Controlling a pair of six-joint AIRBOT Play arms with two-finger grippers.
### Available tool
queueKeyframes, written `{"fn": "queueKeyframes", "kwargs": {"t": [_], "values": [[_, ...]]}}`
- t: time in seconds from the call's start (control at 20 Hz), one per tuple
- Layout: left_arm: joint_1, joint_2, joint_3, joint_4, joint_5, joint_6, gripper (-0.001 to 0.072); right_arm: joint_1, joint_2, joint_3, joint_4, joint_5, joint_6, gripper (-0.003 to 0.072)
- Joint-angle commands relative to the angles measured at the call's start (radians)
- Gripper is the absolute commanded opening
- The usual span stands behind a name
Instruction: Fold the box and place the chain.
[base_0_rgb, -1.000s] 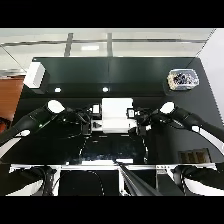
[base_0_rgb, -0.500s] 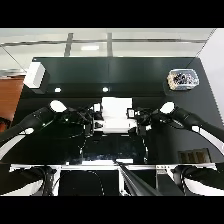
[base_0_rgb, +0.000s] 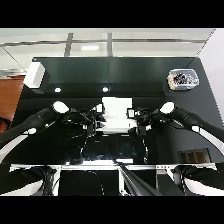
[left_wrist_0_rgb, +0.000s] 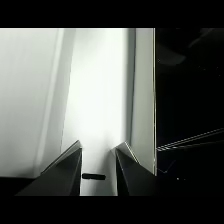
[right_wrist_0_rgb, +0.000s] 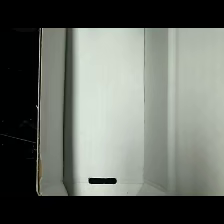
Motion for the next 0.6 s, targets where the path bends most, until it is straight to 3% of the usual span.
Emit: {"fn": "queueKeyframes", "kwargs": {"t": [0.0,0.05,0.15,0.45,0.55], "values": [[-0.014,-0.006,0.0,-0.001,0.024,-0.003,0.027,0.001,0.0,0.0,0.0,0.0,0.001,0.0304],[-0.014,-0.006,0.0,-0.001,0.025,-0.006,0.0269,0.001,0.0,0.0,0.0,0.0,0.001,0.0304],[-0.014,-0.006,0.0,0.0,0.025,-0.005,0.0161,0.001,0.0,0.0,0.0,0.0,0.001,0.0304],[-0.014,-0.007,0.0,-0.001,0.025,-0.01,0.0175,0.001,0.0,0.0,0.0,0.0,0.0,0.0304],[-0.014,-0.007,0.0,-0.001,0.026,-0.01,0.0249,0.001,0.0,0.0,0.0,0.0,0.001,0.0304]]}}
